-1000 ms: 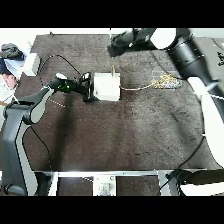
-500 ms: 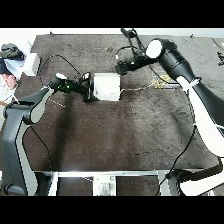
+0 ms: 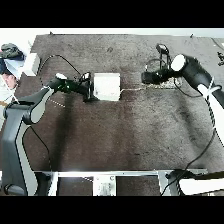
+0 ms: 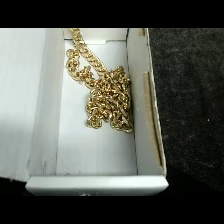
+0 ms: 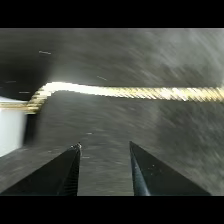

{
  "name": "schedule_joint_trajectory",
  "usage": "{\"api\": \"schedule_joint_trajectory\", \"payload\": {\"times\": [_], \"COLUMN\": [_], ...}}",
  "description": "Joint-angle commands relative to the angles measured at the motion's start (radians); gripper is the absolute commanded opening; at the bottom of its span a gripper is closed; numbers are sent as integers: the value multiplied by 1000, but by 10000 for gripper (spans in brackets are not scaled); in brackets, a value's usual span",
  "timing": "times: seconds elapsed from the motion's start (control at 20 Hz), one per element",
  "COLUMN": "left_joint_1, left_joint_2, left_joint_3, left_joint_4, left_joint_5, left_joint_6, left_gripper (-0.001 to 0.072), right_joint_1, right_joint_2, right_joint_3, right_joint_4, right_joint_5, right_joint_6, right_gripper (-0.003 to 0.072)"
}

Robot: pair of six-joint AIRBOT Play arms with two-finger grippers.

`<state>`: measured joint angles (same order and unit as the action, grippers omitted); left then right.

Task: Fold the box and place the chain.

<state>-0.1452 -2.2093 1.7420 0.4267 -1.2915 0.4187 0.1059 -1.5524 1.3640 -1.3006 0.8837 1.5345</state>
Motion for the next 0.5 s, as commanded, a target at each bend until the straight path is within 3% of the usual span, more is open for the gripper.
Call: {"api": "schedule_joint_trajectory", "payload": {"times": [0.0, 0.15, 0.45], "left_joint_1": [0, 0, 0], "left_joint_2": [0, 0, 0], "left_joint_3": [0, 0, 0], "left_joint_4": [0, 0, 0], "left_joint_5": [0, 0, 0], "left_joint_6": [0, 0, 0], "left_gripper": [467, 467, 466], "right_joint_1": [-69, -94, -87], "right_joint_2": [29, 25, -137], "right_joint_3": [-204, -292, -194], "right_joint_4": [-1, 6, 154], "right_joint_5": [-243, -443, -509], "right_joint_6": [134, 198, 182], "right_gripper": [354, 354, 340]}}
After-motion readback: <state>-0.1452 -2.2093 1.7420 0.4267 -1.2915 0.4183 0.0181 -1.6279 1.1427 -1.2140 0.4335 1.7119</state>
